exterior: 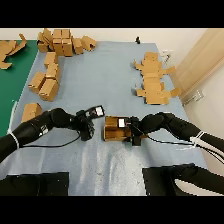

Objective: Fold the box.

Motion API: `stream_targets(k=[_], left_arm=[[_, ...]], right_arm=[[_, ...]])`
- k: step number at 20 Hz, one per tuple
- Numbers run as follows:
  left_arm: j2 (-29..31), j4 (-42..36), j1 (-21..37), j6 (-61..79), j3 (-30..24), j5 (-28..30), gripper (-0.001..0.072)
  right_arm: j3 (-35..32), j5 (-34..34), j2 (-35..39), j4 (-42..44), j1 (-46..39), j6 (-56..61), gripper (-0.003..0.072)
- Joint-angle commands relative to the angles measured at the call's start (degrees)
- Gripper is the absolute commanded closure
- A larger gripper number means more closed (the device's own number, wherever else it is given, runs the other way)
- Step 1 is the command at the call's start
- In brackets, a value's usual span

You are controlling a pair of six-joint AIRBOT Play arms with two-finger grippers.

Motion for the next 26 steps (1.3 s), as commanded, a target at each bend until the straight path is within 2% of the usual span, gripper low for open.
stream_targets(k=[1, 8, 16, 24, 26], left_arm=[[-1.0, -0.1, -4.2, 3.1, -1.6, 5.6, -0.0003], [-3.8, -1.2, -7.8, 5.3, 0.3, 7.2, -0.0004], [-3.7, -2.4, -8.2, 5.3, 0.4, 2.1, -0.0004], [-4.9, -6.2, -8.2, 5.8, 0.3, 4.6, -0.0004], [-5.7, -10.3, -8.2, 9.0, 0.4, 5.0, -0.0004]], right_arm=[[0.0, 0.0, 0.1, 0.0, 0.0, 0.0, 0.0187], [0.0, -0.1, 0.1, 0.0, 0.0, 0.0, 0.0187], [0.0, -0.1, 0.1, 0.0, 0.0, 0.0, 0.0187], [0.0, -0.1, 0.1, 0.0, 0.0, 0.0, 0.0187], [0.0, -0.1, 0.1, 0.0, 0.0, 0.0, 0.0188]])
